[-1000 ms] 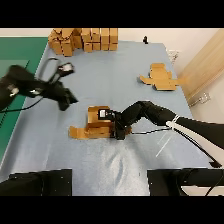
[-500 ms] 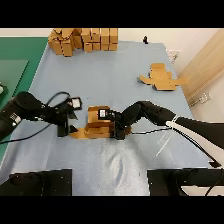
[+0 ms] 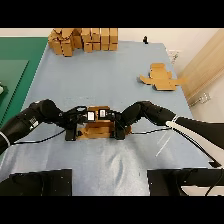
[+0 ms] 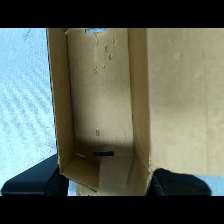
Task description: Fold the box.
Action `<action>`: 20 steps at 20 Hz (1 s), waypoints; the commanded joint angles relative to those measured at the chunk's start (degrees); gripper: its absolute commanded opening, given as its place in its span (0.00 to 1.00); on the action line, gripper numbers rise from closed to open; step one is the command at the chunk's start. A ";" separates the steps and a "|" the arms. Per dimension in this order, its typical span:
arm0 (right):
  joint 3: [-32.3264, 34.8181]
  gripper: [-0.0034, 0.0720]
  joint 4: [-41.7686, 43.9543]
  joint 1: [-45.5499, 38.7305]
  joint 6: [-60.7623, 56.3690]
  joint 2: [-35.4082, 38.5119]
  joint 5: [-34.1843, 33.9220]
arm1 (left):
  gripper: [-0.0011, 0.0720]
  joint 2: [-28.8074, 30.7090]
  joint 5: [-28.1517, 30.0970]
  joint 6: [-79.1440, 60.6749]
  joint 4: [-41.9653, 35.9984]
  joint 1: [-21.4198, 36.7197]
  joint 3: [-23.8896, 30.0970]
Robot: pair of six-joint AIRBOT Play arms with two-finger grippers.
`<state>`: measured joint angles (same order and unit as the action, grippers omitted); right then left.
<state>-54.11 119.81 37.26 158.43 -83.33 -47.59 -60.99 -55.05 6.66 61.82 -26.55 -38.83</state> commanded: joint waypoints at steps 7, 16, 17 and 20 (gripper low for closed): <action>0.02 0.15 0.04 -0.02 -0.02 -0.04 0.15 | 0.24 -2.43 3.43 0.46 0.76 -4.55 0.02; 0.02 0.15 0.02 -0.02 -0.02 -0.04 0.17 | 0.24 -2.86 5.95 0.35 -5.11 -5.44 -0.09; 0.02 0.15 0.00 -0.02 -0.02 -0.04 0.15 | 0.24 -2.95 6.14 0.26 -6.54 -5.60 -0.09; 0.02 0.15 0.00 -0.02 -0.02 -0.04 0.15 | 0.24 -3.87 6.08 0.20 -8.48 -5.62 -0.09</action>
